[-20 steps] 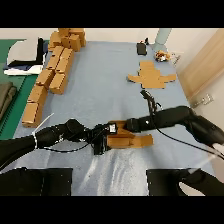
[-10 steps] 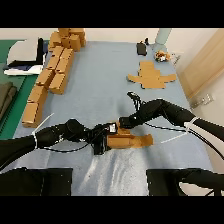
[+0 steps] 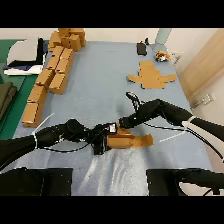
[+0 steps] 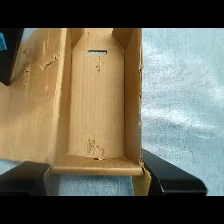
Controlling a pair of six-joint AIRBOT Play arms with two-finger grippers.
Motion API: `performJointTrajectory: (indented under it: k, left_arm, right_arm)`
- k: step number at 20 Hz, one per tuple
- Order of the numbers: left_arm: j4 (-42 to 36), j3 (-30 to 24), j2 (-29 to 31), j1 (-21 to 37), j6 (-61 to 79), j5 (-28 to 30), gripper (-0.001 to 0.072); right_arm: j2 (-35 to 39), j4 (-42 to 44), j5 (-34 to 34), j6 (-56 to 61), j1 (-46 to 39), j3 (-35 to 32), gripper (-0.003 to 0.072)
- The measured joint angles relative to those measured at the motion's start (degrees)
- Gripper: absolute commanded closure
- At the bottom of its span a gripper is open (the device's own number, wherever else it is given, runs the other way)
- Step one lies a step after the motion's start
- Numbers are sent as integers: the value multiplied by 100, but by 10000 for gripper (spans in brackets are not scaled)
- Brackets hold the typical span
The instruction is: Fold the box.
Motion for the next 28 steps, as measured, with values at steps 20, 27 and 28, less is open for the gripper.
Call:
performJointTrajectory:
  k: [20,27,28]
  left_arm:
    - [-2,0,0,-2,4,-2,167]
    - [-2,0,0,-2,4,0,167]
    - [-4,0,0,0,4,-2,167]
  right_arm:
    - [3670,-1687,-811,-3735,-9,-2096,26]
    - [3230,-1325,-4,-5313,531,-2256,358]
    - [3191,-1309,90,-5375,614,-2262,419]
